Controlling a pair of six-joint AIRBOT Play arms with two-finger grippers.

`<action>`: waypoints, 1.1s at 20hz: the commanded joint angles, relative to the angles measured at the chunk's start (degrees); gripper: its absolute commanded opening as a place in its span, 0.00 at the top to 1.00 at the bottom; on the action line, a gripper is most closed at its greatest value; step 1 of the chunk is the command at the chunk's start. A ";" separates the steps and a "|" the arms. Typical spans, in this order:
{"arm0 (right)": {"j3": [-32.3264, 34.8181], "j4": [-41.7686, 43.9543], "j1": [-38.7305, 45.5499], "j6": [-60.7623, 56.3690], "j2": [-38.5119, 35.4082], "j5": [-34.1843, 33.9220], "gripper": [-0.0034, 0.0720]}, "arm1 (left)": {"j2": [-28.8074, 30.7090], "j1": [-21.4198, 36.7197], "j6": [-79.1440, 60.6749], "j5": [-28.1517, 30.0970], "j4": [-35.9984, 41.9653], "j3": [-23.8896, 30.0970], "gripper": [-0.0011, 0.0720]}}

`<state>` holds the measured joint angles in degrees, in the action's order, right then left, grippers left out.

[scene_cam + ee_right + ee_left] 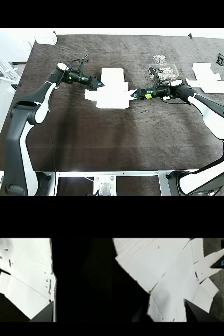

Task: Fold the box and place the chain.

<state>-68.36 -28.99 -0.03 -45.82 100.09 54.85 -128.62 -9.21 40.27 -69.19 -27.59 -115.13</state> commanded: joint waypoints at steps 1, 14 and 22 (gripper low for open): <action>0.02 -0.17 -0.02 -0.02 0.00 0.04 0.95 | -0.13 -0.07 -0.31 0.66 0.87 -0.07 0.27; 0.20 -0.17 -0.15 0.00 0.00 0.04 0.95 | -0.55 -0.07 -2.45 -0.11 2.78 -0.04 0.41; 0.20 -0.15 -0.20 0.02 0.00 0.07 0.95 | -1.66 -0.07 -4.52 -1.79 6.97 -0.04 0.57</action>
<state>-68.18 -29.17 -0.19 -45.80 100.09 54.89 -129.69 -9.28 36.82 -70.28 -23.24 -115.13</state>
